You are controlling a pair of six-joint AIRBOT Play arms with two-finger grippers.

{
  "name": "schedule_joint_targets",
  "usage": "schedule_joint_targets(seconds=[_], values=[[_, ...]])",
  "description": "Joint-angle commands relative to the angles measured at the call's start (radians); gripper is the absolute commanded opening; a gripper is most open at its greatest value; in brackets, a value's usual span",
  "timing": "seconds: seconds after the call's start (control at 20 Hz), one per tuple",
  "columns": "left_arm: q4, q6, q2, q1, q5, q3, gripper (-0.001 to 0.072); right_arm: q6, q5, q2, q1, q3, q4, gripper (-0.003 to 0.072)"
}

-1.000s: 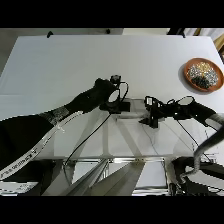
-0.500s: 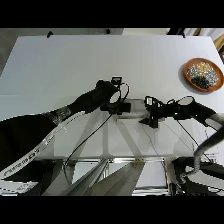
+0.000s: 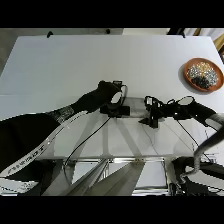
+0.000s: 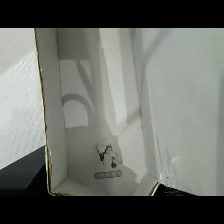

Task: Fold the box and place the chain.

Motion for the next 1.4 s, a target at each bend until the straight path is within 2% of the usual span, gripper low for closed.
schedule_joint_targets(seconds=[0.0, 0.55, 0.65, 0.7, 0.75, 1.0, 1.05, 1.1, 1.2, 1.35], values=[[-0.002, 0.005, -0.011, 0.003, -0.024, 0.011, 0.0151, -0.001, 0.001, 0.001, 0.000, 0.000, -0.001, 0.0451], [-0.016, 0.027, -0.042, 0.000, 0.003, 0.013, 0.0147, -0.001, 0.000, 0.001, 0.000, 0.000, -0.001, 0.0451], [-0.017, 0.026, -0.042, 0.000, 0.012, 0.013, 0.0129, -0.001, 0.000, 0.000, 0.000, 0.000, -0.001, 0.0451], [-0.017, 0.027, -0.042, 0.000, 0.014, 0.013, 0.0024, -0.001, 0.000, 0.001, 0.000, 0.000, -0.001, 0.0451], [-0.017, 0.029, -0.042, 0.000, 0.014, 0.013, 0.0009, 0.000, 0.000, 0.001, 0.000, 0.000, -0.001, 0.0451], [-0.017, 0.029, -0.043, -0.012, 0.014, 0.013, 0.0015, -0.001, 0.000, 0.001, 0.000, 0.000, -0.001, 0.0451], [-0.017, 0.029, -0.044, -0.015, 0.014, 0.013, 0.0022, -0.001, 0.000, 0.001, 0.000, 0.000, -0.001, 0.0451], [-0.016, 0.029, -0.044, -0.018, 0.014, 0.013, 0.0089, -0.001, 0.000, 0.001, 0.000, 0.000, -0.001, 0.0451], [-0.016, 0.029, -0.043, -0.017, 0.010, 0.013, 0.0300, -0.001, 0.000, 0.001, 0.000, 0.000, -0.001, 0.0451], [-0.012, 0.029, -0.039, -0.017, 0.003, 0.013, 0.0295, -0.001, 0.000, 0.001, 0.000, 0.000, -0.001, 0.0451]])
